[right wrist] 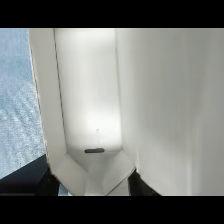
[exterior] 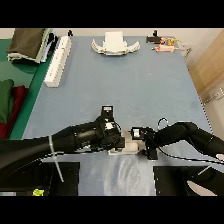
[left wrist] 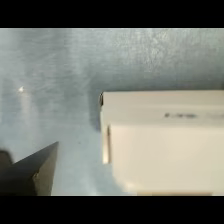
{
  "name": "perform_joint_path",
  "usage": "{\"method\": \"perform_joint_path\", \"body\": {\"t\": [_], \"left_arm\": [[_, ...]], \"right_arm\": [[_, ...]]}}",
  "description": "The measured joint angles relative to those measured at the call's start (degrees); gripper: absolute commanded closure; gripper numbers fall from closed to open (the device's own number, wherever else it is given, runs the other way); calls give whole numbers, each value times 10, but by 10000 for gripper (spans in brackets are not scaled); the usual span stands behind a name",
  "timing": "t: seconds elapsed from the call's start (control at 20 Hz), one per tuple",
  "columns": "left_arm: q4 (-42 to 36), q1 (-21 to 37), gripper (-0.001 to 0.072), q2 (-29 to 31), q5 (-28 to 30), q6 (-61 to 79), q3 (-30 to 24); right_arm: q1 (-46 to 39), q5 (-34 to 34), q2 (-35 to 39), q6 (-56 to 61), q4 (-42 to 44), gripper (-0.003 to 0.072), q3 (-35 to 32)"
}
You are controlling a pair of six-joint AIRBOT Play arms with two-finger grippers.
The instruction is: Fold the box.
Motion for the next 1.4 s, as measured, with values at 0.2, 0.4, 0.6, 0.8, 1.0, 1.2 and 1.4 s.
{"method": "perform_joint_path", "body": {"t": [0.2, 0.4, 0.6, 0.8, 1.0, 1.2, 1.4], "left_arm": [[1, 0, 693, 75, -49, 41, 1], [-11, 16, 694, 135, -69, 144, 1], [-97, 108, 694, 178, -75, 321, -1], [-256, 273, 694, 203, -90, 553, -18], [-410, 442, 693, 202, -143, 758, -50], [-469, 556, 693, 184, -171, 893, -95], [-481, 595, 693, 162, -143, 1021, -137]], "right_arm": [[0, 0, 0, 0, 0, 252, 0], [0, 0, 0, 0, 0, 252, 0], [0, -1, 0, 0, 0, 252, 0], [0, -1, 0, 0, 0, 252, 0], [0, -1, 0, 0, -1, 252, 0], [0, -1, 0, 0, 0, 252, 0], [0, -1, 0, 0, 0, 252, 0]]}}
